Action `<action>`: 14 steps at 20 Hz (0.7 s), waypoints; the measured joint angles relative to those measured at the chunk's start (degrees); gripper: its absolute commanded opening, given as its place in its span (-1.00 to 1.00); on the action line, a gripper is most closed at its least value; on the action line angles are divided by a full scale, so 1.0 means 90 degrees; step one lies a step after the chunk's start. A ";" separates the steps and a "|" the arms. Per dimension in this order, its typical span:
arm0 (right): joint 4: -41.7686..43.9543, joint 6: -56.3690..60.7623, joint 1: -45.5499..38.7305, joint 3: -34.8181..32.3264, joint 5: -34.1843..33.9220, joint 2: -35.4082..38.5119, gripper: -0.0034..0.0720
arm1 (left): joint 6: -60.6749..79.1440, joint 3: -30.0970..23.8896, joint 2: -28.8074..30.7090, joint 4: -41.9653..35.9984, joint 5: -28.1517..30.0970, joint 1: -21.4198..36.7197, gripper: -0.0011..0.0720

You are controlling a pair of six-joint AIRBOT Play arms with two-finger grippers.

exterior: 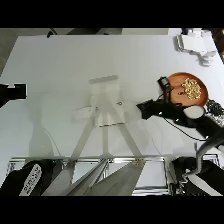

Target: Fold the box and place the chain.

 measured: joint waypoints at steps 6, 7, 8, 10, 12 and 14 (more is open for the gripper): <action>0.0585 0.0600 0.1467 -0.0544 -0.2815 0.0024 -0.90 | -0.0034 0.0000 0.0000 -0.0427 -0.0005 0.0000 0.93; 0.0614 0.0656 0.1545 -0.0614 -0.2973 0.0024 -0.90 | -0.0080 0.0000 -0.0002 -0.0546 -0.0010 0.0002 0.93; 0.0636 0.0685 0.1598 -0.0658 -0.3092 0.0024 -0.89 | -0.0131 0.0000 0.0000 -0.0675 -0.0017 0.0000 0.93; 0.0678 0.0755 0.1668 -0.0721 -0.3249 0.0024 -0.89 | -0.0202 0.0000 -0.0002 -0.0884 -0.0151 -0.0005 0.81; 0.0692 0.0777 0.1700 -0.0750 -0.3317 0.0027 -0.89 | -0.0236 0.0000 -0.0012 -0.1037 -0.0457 -0.0070 0.38; 0.0695 0.0780 0.1722 -0.0767 -0.3313 0.0027 -0.89 | -0.0243 0.0000 -0.0090 -0.1224 -0.0777 -0.0240 0.48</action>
